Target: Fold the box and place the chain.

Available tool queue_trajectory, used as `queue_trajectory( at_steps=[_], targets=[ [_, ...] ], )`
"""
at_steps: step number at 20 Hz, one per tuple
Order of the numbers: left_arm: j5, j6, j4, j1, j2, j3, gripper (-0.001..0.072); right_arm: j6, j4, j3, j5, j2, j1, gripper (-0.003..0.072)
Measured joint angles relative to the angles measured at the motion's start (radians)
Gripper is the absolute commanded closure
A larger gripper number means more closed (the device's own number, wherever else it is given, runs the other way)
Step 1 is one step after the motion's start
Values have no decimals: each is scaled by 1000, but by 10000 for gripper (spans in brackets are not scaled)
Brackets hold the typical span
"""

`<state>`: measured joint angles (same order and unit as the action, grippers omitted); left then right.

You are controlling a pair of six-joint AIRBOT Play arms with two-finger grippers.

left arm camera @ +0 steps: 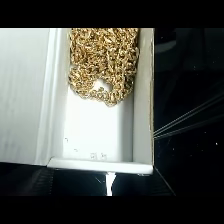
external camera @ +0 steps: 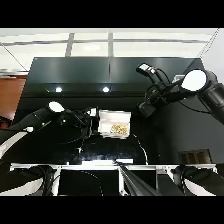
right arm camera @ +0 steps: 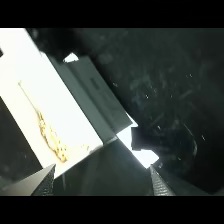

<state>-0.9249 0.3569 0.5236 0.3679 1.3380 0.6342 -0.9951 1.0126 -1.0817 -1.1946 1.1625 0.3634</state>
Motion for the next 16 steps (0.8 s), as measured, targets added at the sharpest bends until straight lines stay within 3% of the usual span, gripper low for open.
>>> queue_trajectory(
  at_steps=[7, 16],
  targets=[
    [5, -11, -2, 2, 1, 0, 209, -16, -63, -1, 90, 29, -34, -34],
    [28, -31, -3, 2, 1, 0, 209, -46, -180, -89, 78, 165, -97, -34]
  ],
)
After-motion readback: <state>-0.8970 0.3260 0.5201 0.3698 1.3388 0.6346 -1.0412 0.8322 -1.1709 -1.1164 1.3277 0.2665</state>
